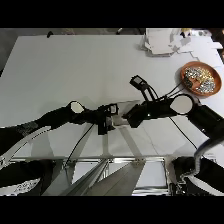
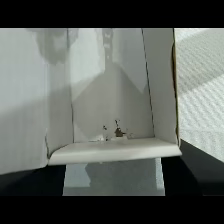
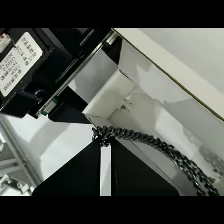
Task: Fold the box and place the chain.
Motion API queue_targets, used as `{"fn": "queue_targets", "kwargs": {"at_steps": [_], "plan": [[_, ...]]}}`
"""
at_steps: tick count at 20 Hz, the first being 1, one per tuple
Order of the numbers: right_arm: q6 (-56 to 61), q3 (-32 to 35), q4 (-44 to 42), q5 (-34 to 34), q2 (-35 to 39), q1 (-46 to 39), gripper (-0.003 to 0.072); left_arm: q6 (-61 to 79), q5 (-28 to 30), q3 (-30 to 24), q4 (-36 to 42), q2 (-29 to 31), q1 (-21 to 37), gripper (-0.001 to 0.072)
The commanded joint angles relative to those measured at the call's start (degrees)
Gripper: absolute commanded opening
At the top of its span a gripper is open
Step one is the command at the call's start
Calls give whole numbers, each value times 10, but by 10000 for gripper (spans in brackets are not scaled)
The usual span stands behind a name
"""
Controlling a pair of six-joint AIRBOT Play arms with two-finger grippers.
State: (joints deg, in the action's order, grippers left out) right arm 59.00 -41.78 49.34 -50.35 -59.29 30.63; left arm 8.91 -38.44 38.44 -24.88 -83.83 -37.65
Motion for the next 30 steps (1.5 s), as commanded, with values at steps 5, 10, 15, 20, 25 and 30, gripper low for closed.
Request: {"fn": "queue_targets", "kwargs": {"at_steps": [5, 10, 15, 20, 25, 30], "plan": [[-5, 2, 0, 36, -50, 30, 30, 0, 0, 0, 0, 0, 0, 273], [-3, 2, -1, 22, -50, 30, 212, 0, 0, 0, 0, 0, 0, 273], [25, -6, 41, -36, -4, 29, 223, 0, 0, 0, 0, 0, 0, 273], [70, -50, 127, -136, 77, -62, 217, 0, 0, 0, 0, 0, 0, 273], [72, -51, 141, -104, 79, -208, 102, 0, 0, 0, 0, 0, 0, 273], [117, -51, 174, -40, 45, -286, 125, 0, 0, 0, 0, 0, 0, 273]]}}
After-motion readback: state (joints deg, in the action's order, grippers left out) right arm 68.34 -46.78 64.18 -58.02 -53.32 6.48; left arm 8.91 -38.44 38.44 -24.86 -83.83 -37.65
